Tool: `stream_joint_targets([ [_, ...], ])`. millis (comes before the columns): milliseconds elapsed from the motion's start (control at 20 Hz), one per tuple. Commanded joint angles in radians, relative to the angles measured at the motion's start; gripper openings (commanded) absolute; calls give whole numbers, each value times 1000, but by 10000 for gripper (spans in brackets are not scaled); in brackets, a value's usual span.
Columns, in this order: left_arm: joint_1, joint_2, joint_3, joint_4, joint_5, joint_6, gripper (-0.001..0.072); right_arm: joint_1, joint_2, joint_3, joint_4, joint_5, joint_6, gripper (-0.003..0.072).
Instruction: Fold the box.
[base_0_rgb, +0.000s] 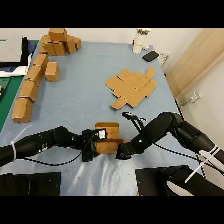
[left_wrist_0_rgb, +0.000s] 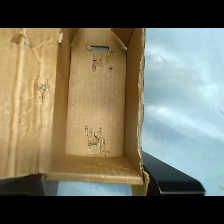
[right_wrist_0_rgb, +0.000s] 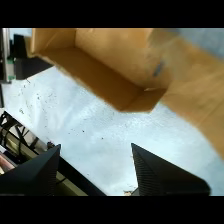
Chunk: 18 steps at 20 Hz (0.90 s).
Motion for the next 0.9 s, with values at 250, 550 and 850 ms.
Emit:
stream_joint_targets([
  [250, 191, 108, -11, 54, -200, 11, 389, 21, 0, -1, 32, 63, 40, 704],
  [550, 186, 60, -21, 60, -136, 42, 389, 90, -1, -1, 30, 182, 58, 703],
  [850, 160, 6, -23, -16, -117, 111, 389, 95, -1, -1, 28, 215, 71, 696],
])
